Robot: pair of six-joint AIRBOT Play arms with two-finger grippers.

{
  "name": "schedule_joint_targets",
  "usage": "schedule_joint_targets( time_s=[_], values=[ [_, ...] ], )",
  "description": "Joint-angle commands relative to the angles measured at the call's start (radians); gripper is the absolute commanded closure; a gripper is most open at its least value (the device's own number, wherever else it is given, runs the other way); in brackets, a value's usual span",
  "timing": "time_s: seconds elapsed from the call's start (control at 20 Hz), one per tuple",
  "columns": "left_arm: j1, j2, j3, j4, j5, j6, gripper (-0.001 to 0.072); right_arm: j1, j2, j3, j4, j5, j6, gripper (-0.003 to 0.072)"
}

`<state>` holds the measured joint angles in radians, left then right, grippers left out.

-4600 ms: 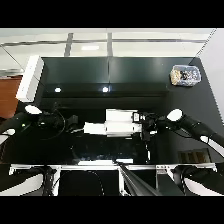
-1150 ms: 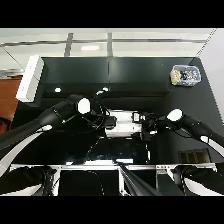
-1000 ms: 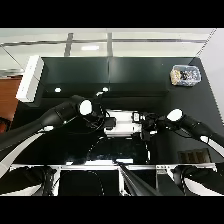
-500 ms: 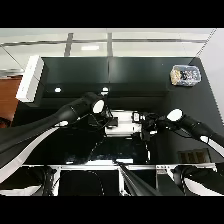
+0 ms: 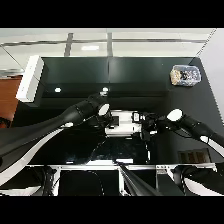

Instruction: Fold the box and place the chain.

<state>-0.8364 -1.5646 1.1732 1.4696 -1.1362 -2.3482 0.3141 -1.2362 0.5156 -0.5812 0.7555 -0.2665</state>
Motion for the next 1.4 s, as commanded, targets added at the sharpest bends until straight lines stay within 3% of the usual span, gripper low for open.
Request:
schedule_joint_targets(
  time_s=[0.0, 0.1, 0.15, 0.3, 0.35, 0.4, 0.45, 0.85, 0.9, 0.95, 1.0, 1.05, 1.1, 1.3, 1.35],
  values=[
    [-0.012, -0.003, 0.002, 0.005, 0.009, -0.03, 0.0495, 0.0, 0.0, 0.0, 0.0, 0.0, 0.0, 0.042],
    [-0.011, -0.003, 0.002, 0.003, 0.009, -0.043, 0.0648, 0.0, 0.0, 0.0, 0.0, 0.0, 0.0, 0.042],
    [-0.011, -0.003, 0.002, 0.003, 0.009, -0.043, 0.0683, 0.0, 0.0, 0.0, 0.0, 0.0, 0.0, 0.042],
    [-0.011, -0.003, 0.002, 0.003, 0.009, -0.042, 0.0682, 0.0, 0.0, 0.0, 0.0, 0.0, 0.0, 0.042],
    [-0.011, -0.003, 0.002, 0.0, 0.009, -0.042, 0.0629, 0.0, 0.0, 0.0, 0.0, 0.0, 0.0, 0.042],
    [-0.011, -0.003, 0.002, -0.005, 0.009, -0.042, 0.0417, 0.0, 0.0, 0.0, 0.0, 0.0, 0.0, 0.042],
    [-0.011, -0.003, 0.002, -0.005, 0.008, -0.042, 0.0268, 0.0, 0.0, 0.0, 0.0, 0.0, 0.0, 0.042],
    [-0.012, -0.022, 0.002, -0.001, -0.001, -0.039, 0.027, 0.0, 0.0, 0.0, 0.0, 0.0, 0.0, 0.042],
    [-0.011, -0.022, 0.002, -0.001, -0.001, -0.039, 0.0313, 0.0, 0.0, 0.0, 0.0, 0.0, 0.0, 0.042],
    [-0.011, -0.022, 0.002, -0.001, -0.001, -0.037, 0.0414, 0.0, 0.0, 0.0, 0.0, 0.0, 0.0, 0.042],
    [-0.012, -0.022, 0.002, -0.002, 0.001, -0.035, 0.0448, 0.0, 0.0, 0.0, 0.0, 0.0, 0.0, 0.042],
    [-0.011, -0.022, 0.002, -0.005, 0.002, -0.036, 0.0527, 0.0, 0.0, 0.0, 0.0, 0.0, 0.0, 0.042],
    [-0.012, -0.022, 0.002, -0.006, 0.002, -0.034, 0.0683, 0.0, 0.0, 0.0, 0.0, 0.0, 0.0, 0.042],
    [-0.011, -0.022, 0.002, -0.004, 0.002, -0.034, 0.0683, 0.0, 0.0, 0.0, 0.0, 0.001, 0.0, 0.0415],
    [-0.011, -0.022, 0.002, -0.004, 0.002, -0.034, 0.0683, 0.0, 0.0, 0.0, 0.002, -0.001, 0.001, 0.0285]
  ],
)
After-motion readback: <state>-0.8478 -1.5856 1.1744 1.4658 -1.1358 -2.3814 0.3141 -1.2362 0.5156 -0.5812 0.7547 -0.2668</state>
